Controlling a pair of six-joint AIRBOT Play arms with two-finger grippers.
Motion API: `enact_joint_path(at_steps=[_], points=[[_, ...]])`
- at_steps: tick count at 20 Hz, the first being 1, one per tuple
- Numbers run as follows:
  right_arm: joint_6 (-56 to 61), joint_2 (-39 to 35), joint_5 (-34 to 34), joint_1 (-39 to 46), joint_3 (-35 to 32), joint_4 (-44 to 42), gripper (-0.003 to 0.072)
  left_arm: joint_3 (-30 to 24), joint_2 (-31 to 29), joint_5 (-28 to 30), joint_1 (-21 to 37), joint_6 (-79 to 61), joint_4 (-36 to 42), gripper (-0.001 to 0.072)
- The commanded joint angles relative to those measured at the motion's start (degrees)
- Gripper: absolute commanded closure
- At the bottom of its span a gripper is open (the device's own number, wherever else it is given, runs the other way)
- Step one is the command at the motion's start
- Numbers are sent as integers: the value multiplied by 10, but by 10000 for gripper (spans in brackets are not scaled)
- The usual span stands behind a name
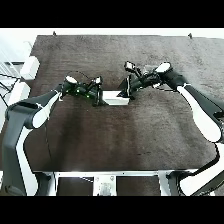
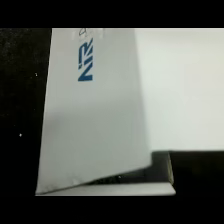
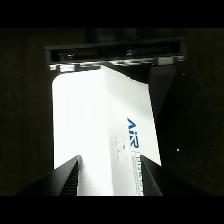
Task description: Fold the box and place the chain.
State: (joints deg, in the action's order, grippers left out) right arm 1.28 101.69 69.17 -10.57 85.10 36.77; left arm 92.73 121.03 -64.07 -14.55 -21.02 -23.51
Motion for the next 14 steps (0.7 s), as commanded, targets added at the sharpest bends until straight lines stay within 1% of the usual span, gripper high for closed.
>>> enact_joint_path(at_steps=[1, 6, 10, 12, 14], points=[[-8, -2, 10, 0, -15, -6, 263, 0, 0, 0, 1, 0, 0, 256], [-40, -1, -58, -3, -51, -8, 265, 0, 0, 0, 1, 0, 0, 256], [-51, -1, -87, -5, -53, -8, 265, 0, 0, 0, 1, 0, 0, 256], [-62, -1, -93, -5, -52, -8, 286, 0, 0, 0, 0, 0, 0, 256], [-63, -3, -93, -5, -52, -18, 286, 0, 0, 0, 0, 0, 0, 256]])
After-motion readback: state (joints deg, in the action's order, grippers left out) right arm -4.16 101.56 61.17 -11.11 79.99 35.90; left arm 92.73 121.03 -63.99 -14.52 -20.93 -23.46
